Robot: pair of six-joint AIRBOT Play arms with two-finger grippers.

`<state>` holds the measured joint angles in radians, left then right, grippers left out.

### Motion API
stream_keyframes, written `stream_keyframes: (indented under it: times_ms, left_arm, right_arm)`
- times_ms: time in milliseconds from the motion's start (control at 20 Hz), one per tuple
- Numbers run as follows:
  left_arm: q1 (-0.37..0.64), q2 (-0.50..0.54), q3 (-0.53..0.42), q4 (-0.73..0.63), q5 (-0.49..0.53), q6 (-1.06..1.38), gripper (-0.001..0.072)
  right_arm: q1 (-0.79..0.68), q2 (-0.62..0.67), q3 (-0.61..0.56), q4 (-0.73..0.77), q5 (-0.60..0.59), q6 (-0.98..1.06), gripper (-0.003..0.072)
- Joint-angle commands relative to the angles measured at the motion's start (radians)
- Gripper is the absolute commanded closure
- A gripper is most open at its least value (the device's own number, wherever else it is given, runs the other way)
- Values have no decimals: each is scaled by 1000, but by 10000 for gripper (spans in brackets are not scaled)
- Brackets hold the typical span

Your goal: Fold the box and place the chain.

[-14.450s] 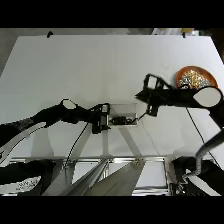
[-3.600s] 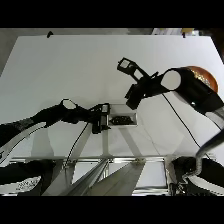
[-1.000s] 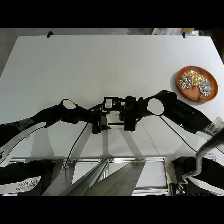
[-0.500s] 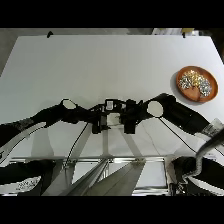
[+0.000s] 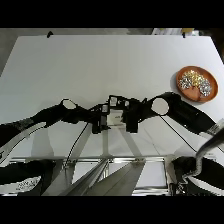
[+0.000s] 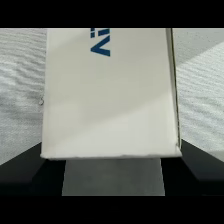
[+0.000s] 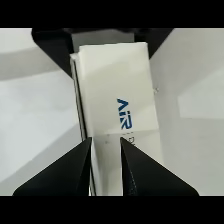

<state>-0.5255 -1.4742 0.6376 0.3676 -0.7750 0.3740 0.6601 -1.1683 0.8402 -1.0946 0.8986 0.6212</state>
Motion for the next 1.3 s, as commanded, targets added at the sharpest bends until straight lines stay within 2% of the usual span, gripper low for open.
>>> stream_keyframes:
  times_ms: [0, 50, 250, 450, 700, 850, 1250]
  left_arm:
    - [0, 0, 0, 0, 0, -1, 456]
    - [0, 0, 0, 0, 0, -1, 456]
    - [0, 0, 0, 0, 0, -1, 456]
    - [0, 0, 0, 0, 0, -1, 456]
    - [0, 0, 0, 0, 0, -1, 456]
    - [0, 0, 0, 0, 0, -1, 456]
    - [0, 0, 0, 0, 0, -1, 456]
  right_arm:
    - [-43, 5, 0, 73, 6, 2, 489]
    - [-45, 4, 0, 80, 10, 2, 493]
    - [-45, -33, -1, 87, 22, 2, 649]
    - [-44, -61, -1, 108, 76, -2, 650]
    - [-44, -61, -2, 108, 89, -2, 652]
    - [-44, -61, -20, 108, 80, -6, 673]
    - [-44, -98, -66, 108, 15, -28, 671]
